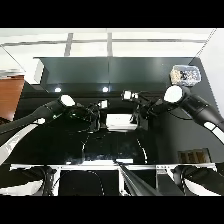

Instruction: Fold the box and place the chain.

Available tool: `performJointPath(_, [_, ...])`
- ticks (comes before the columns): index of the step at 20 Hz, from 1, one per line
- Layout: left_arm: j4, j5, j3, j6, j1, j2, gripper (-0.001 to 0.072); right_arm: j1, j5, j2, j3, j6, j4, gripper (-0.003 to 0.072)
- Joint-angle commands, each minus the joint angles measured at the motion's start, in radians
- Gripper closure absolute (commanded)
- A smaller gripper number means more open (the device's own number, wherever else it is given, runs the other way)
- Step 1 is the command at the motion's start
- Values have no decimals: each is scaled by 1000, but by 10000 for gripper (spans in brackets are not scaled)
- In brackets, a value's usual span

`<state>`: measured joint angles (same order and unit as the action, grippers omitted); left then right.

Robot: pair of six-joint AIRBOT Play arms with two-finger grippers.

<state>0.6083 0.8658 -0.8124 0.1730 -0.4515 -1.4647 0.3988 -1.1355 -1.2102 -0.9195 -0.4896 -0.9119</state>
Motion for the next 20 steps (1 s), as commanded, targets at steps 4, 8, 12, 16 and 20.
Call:
performJointPath(4, [1, -1, 0, 2, 0, -1, 359, -122, -111, 32, 99, -348, 412, 674])
performJointPath(8, [1, -1, 0, 2, 0, -1, 358, -122, 137, 8, 215, -401, 599, 674])
performJointPath(12, [1, -1, 0, 2, 0, -1, 358, -122, 184, -61, 224, -435, 578, 674])
performJointPath(16, [1, -1, 0, 2, 0, -1, 358, -122, 161, -120, 224, -458, 529, 674])
performJointPath(20, [1, -1, 0, 2, 0, -1, 358, -122, 179, -134, 224, -484, 454, 674])
